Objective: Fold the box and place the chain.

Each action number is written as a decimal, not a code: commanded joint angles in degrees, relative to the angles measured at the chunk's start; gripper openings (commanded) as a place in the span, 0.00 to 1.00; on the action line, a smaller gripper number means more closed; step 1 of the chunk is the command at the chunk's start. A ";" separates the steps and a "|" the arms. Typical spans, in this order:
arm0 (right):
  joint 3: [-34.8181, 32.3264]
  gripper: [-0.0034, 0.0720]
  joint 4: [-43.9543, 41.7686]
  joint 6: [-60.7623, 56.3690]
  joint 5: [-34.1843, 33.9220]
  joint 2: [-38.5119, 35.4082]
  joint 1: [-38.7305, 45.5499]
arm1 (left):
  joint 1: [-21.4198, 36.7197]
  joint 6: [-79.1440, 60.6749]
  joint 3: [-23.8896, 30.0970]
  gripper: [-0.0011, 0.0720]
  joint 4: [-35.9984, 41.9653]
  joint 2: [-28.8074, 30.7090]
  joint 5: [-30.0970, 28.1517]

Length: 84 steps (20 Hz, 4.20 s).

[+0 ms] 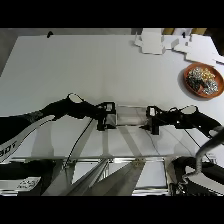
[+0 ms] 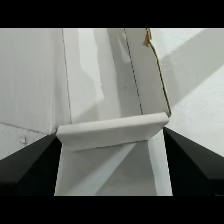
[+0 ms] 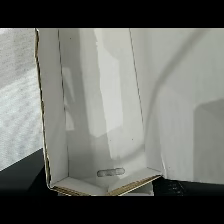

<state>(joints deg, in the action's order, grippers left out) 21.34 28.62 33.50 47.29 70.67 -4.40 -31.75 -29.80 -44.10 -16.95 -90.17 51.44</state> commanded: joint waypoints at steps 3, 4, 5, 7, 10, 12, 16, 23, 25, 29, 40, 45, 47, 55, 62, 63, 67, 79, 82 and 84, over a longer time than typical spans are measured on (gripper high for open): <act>0.00 0.67 0.02 0.02 0.04 0.00 -0.04 | -2.23 1.81 -0.22 0.97 1.14 -0.07 -4.07; 0.00 0.67 0.02 0.02 0.07 0.00 -0.04 | -2.43 1.90 -0.22 0.97 1.33 -0.04 -4.50; 0.00 0.67 0.02 0.02 0.04 0.00 -0.04 | -2.60 1.99 -0.22 0.97 1.29 -0.04 -4.79; 0.00 0.67 0.02 0.02 0.07 0.00 -0.04 | -2.95 2.40 -0.22 0.97 1.31 -0.04 -5.60; 0.00 0.67 0.02 0.02 0.07 0.00 -0.04 | -3.02 3.45 -0.35 0.96 2.01 -0.07 -7.08; 0.00 0.67 0.02 0.02 0.07 0.00 -0.04 | -3.02 3.98 -0.35 0.94 2.64 -0.07 -7.80; 0.00 0.67 0.02 0.02 0.07 0.00 -0.04 | -3.02 3.98 -0.35 0.35 2.75 -0.07 -7.93; 0.00 0.67 0.02 0.02 0.07 0.00 -0.04 | -2.99 4.33 -0.35 0.39 2.80 -0.04 -7.89; 0.00 0.67 0.02 0.02 0.07 0.00 -0.04 | -2.97 4.33 -0.35 0.39 2.78 -0.04 -7.74; 0.00 0.67 0.02 0.02 0.07 0.00 -0.04 | -2.97 4.33 -0.35 0.39 2.80 -0.04 -7.69; 0.46 0.91 4.61 -5.81 1.46 -1.25 -0.04 | -2.97 4.33 -0.35 0.39 2.80 -0.04 -7.65; 0.98 0.96 15.52 -15.52 3.91 -10.14 2.75 | -2.97 4.33 -0.35 0.39 2.78 -0.04 -7.50; 0.98 0.96 20.48 -19.15 6.25 -14.51 4.81 | -2.97 4.33 -0.35 0.39 2.78 -0.04 -7.50; 0.98 0.29 4.90 -21.44 15.10 -29.00 5.31 | -2.99 4.33 -0.35 0.39 2.80 -0.04 -7.45; 0.98 0.07 -22.86 -22.47 -8.33 -17.79 0.24 | -2.99 4.33 -0.35 0.39 2.78 -0.04 -7.45; 0.98 0.07 -26.45 -22.51 -10.23 -14.64 0.24 | -2.97 4.33 -0.35 0.39 2.78 -0.04 -7.30; 0.98 0.07 -26.80 -26.23 -10.91 -2.89 0.24 | -2.97 4.33 -0.35 0.39 2.80 -0.04 -7.26; 11.50 0.07 28.92 -67.06 3.23 -21.75 0.24 | -2.99 4.33 -0.35 0.39 2.80 -0.04 -7.06; 11.34 0.07 36.30 -55.12 15.02 -24.11 0.24 | -2.99 4.33 -0.35 0.39 2.78 -0.04 -7.06; 10.40 0.25 35.69 -40.87 17.42 -23.96 0.24 | -2.99 4.33 -0.35 0.39 2.78 -0.04 -7.06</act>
<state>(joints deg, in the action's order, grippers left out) 32.01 57.36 -20.69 56.88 48.40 -4.12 -34.72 -25.47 -44.42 -14.15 -90.24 44.40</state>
